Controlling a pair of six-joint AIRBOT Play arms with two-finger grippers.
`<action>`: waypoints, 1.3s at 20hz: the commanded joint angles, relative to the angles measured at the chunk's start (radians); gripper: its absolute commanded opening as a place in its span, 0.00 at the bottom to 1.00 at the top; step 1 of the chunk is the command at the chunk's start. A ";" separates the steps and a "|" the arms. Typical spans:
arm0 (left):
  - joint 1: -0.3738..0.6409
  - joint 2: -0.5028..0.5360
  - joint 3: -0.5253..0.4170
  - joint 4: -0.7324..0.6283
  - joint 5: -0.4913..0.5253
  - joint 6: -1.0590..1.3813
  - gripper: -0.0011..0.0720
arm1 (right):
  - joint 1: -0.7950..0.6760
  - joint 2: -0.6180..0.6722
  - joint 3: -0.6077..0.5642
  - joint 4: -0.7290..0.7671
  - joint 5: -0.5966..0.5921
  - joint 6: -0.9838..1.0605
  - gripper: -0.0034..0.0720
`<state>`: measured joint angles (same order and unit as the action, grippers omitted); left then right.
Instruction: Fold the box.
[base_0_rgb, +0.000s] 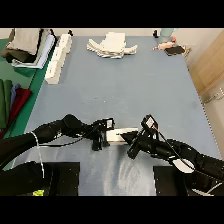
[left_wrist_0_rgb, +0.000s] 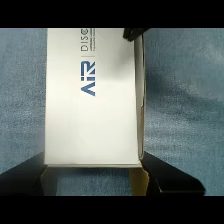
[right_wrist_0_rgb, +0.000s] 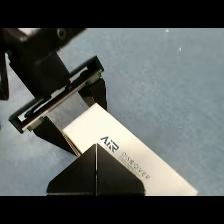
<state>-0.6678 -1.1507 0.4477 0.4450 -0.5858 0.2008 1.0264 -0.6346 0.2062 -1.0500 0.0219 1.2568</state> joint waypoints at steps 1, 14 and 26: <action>0.000 0.000 0.000 0.000 0.000 0.000 0.73 | -0.013 0.012 0.039 -0.010 -0.001 0.000 0.05; 0.000 0.000 0.000 -0.028 0.003 0.000 0.73 | -0.565 -0.197 0.489 -0.648 1.003 0.657 0.05; 0.239 0.218 0.046 0.307 0.064 -0.641 0.73 | -0.624 -0.307 0.554 -0.633 1.057 0.834 0.11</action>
